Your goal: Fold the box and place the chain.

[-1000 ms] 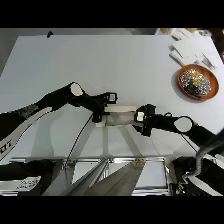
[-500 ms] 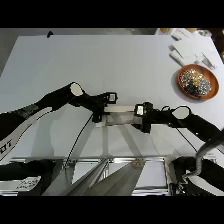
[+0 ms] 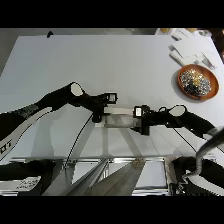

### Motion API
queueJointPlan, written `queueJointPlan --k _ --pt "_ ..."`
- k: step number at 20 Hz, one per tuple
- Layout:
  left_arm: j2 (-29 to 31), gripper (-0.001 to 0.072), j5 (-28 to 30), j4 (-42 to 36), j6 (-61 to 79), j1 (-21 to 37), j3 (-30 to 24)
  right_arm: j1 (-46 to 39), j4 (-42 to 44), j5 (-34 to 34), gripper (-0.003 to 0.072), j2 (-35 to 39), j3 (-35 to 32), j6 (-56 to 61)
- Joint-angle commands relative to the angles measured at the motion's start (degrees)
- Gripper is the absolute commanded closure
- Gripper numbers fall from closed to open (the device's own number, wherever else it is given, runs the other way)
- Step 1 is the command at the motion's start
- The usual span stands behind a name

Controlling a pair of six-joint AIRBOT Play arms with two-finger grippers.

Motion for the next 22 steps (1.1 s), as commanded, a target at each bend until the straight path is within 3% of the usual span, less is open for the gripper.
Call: queueJointPlan --k 1,3,19,22 --pt "0.04 0.07 0.15 -0.04 -0.11 0.0 0.07 -0.02 1.31 0.74 0.0063 -0.39 0.02 -0.26" --pt "0.04 0.07 0.15 -0.04 -0.11 0.0 0.07 -0.15 1.79 -0.11 0.0168 -0.39 0.02 -0.37" --pt "0.04 0.07 0.15 -0.04 -0.11 0.0 0.04 -1.38 6.95 0.13 0.015 -3.28 0.07 -8.83" --pt "0.04 0.07 0.15 -0.04 -0.11 0.0 0.04 -1.38 7.13 0.17 0.0175 -4.04 0.07 -8.83"
